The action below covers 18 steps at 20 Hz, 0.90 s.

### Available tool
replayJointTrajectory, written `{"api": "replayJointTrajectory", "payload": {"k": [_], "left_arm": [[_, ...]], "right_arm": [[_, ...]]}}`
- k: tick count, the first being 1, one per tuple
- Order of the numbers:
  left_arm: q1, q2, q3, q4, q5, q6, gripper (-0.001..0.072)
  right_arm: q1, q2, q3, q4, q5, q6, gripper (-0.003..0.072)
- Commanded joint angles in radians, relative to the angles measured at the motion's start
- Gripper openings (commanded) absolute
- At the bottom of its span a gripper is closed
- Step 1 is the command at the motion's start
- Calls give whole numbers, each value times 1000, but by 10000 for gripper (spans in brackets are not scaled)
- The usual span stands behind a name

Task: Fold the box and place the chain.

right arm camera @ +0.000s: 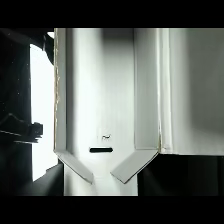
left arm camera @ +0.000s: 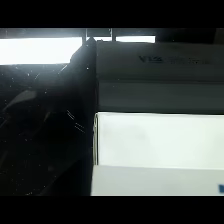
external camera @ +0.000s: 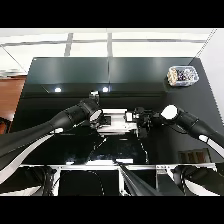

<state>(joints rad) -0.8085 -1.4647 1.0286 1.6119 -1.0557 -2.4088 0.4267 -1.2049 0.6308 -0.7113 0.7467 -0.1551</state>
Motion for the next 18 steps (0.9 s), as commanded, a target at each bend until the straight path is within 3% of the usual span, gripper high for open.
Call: {"api": "replayJointTrajectory", "payload": {"k": [1, 9, 15, 16, 17, 18], "left_arm": [[1, 0, 0, -1, -1, 0, 28], [1, 0, 0, -1, 0, 0, 28], [1, 0, 0, -1, 0, 0, 28], [1, 0, 0, -1, 0, 0, 28], [1, 0, 0, -1, 0, 0, 28], [1, 0, 0, -1, 0, 0, 28]], "right_arm": [[-5, 11, 0, -15, 9, -2, 258], [34, -62, 0, 227, -3, -7, 241], [47, -77, -1, 240, -77, 14, 250], [47, -77, -1, 241, -79, 22, 418], [47, -77, -1, 240, -72, 22, 378], [47, -77, -1, 240, -69, 36, 284]]}}
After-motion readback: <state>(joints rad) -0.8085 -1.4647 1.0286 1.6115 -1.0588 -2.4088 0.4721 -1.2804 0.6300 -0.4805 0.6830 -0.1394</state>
